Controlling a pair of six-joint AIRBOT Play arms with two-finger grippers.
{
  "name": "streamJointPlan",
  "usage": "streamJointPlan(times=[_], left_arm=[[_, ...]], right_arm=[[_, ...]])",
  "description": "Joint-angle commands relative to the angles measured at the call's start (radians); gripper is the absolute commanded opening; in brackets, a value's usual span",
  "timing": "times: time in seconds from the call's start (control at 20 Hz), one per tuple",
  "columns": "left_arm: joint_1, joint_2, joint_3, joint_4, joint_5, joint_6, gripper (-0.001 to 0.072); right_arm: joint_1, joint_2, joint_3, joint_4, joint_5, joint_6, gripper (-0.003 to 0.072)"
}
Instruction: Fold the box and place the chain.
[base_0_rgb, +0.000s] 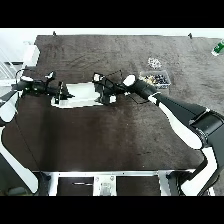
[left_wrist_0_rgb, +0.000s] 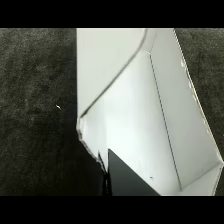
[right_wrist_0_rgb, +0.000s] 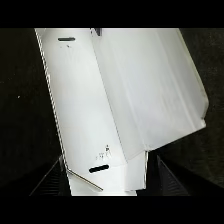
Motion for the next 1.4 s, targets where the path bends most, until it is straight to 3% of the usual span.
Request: streamJointPlan(times=[0.0,0.5,1.35], left_arm=[[0.0,0.0,0.0,0.0,0.0,0.0,0.002],[0.0,0.0,0.0,0.0,0.0,0.0,0.002],[0.0,0.0,0.0,0.0,0.0,0.0,0.0021]], right_arm=[[-0.016,-0.042,0.042,-0.007,0.072,-0.006,0.0693],[-0.034,-0.142,0.162,0.002,0.225,-0.059,0.0693],[-0.013,-0.254,0.237,0.119,0.251,-0.145,0.0693]])
